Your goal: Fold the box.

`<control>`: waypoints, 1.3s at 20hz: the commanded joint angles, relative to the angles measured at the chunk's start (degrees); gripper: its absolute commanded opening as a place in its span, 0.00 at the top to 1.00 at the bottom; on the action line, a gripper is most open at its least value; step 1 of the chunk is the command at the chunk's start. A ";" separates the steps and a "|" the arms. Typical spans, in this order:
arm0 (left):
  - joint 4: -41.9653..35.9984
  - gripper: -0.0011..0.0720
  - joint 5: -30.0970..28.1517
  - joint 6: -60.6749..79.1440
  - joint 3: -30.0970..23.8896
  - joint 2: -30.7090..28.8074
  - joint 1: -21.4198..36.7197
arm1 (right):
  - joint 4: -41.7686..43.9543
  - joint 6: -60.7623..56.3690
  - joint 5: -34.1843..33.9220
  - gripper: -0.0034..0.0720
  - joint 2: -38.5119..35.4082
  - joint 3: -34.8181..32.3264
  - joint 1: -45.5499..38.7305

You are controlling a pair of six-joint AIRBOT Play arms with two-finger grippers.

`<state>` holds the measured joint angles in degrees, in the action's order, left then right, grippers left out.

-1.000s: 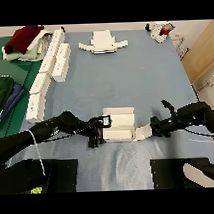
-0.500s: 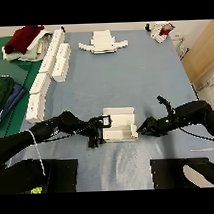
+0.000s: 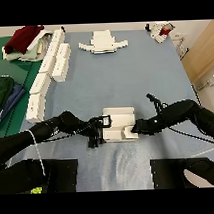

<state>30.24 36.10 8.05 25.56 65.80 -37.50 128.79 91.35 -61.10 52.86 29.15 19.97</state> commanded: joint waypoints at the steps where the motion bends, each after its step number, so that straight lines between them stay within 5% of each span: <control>1: 0.00 0.39 0.00 0.00 -0.02 -0.04 -0.04 | -14.71 -17.66 2.58 0.45 0.04 3.76 10.01; 5: 0.00 0.39 0.00 0.00 -0.02 -0.04 -0.04 | -29.27 -34.10 -0.15 0.45 1.84 8.22 19.63; 12: 0.00 0.39 0.00 0.00 -0.02 -0.04 -0.04 | -39.06 -48.78 -7.19 0.46 13.77 16.79 30.34; 21: 0.00 0.39 -0.02 0.00 -0.02 -0.04 -0.04 | -40.37 -52.54 -8.92 0.46 19.45 21.62 31.19; 24: 0.00 0.39 -0.02 0.00 -0.02 -0.02 -0.04 | -40.61 -52.98 -9.44 0.52 19.69 21.62 31.19; 25: 0.00 0.39 0.00 0.00 -0.02 -0.02 -0.04 | -40.72 -52.96 -9.49 0.60 19.69 21.62 31.19; 26: 0.00 0.39 -0.02 0.00 -0.02 -0.04 -0.04 | -40.70 -52.92 -9.49 0.78 19.69 21.62 31.19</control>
<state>30.24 36.10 8.05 25.56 65.80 -37.50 88.12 38.96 -70.50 72.29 50.59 51.09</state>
